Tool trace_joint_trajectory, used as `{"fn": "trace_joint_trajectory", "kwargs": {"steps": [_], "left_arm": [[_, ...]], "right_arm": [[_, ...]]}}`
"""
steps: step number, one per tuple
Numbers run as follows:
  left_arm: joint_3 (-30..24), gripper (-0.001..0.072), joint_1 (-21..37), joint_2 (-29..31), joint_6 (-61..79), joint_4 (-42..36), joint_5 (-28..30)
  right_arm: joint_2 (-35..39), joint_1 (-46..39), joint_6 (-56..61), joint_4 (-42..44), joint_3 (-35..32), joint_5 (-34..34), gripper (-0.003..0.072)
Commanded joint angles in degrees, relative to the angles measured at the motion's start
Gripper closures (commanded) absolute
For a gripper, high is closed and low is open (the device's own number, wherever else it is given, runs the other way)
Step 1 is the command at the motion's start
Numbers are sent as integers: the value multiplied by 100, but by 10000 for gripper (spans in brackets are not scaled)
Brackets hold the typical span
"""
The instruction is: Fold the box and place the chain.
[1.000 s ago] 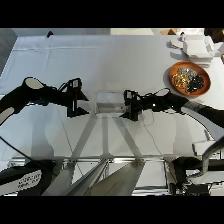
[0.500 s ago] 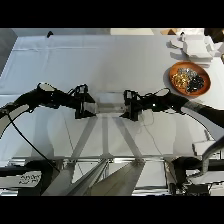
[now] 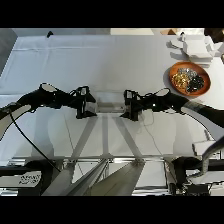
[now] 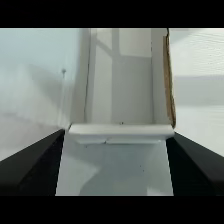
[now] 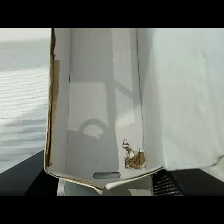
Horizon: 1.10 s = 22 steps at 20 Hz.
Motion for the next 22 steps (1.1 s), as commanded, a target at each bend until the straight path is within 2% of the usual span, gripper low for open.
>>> {"fn": "trace_joint_trajectory", "kwargs": {"steps": [1, 5, 8, 12, 13, 14, 15, 22], "left_arm": [[-2, 10, -160, -9, 164, -13, 20], [13, 12, -286, -317, 63, -15, -2], [48, 12, -326, -326, -76, -297, 302], [48, 17, -332, -326, -79, -337, 323], [48, 80, -332, -326, -79, -337, 323], [48, 276, -332, -326, -79, -337, 321], [48, 442, -332, -326, -79, -337, 321], [48, 434, -332, -323, -81, -337, 315]], "right_arm": [[2, 0, 2, 2, 4, -4, 169], [2, 0, 2, 2, 4, -2, 169], [2, 0, 2, 2, 4, -4, 169], [2, 0, 2, 2, 4, -2, 169], [2, 0, 2, 2, 4, -4, 169], [2, 0, 2, 2, 4, -4, 169], [2, 0, 2, 2, 4, -4, 169], [2, 0, 2, 2, 4, -4, 169]]}}
